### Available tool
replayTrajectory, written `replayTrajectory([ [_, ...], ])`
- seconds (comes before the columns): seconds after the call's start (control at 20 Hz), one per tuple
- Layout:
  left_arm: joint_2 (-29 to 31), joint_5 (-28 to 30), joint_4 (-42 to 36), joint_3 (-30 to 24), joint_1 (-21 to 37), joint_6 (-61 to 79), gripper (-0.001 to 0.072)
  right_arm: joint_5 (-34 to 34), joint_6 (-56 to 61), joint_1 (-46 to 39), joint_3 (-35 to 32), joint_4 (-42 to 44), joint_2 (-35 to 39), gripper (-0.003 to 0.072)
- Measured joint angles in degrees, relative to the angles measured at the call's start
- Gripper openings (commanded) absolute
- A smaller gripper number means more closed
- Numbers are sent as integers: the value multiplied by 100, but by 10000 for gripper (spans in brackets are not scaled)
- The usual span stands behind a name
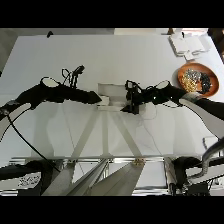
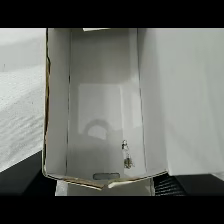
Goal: Fold the box and place the chain.
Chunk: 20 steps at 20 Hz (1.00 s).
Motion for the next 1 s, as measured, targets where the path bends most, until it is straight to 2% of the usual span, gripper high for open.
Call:
replayTrajectory([
  [0.2,0,190,697,7,-109,-595,314,-11,11,2,0,22,0,537],
  [0.45,2,304,1217,234,-210,-1034,315,4,11,4,0,22,0,537],
  [0.55,2,304,1495,411,-264,-1342,346,2,11,4,0,11,0,537],
  [1.0,-245,-256,3377,1305,-839,-3335,351,-4,4,4,0,4,0,537],
])
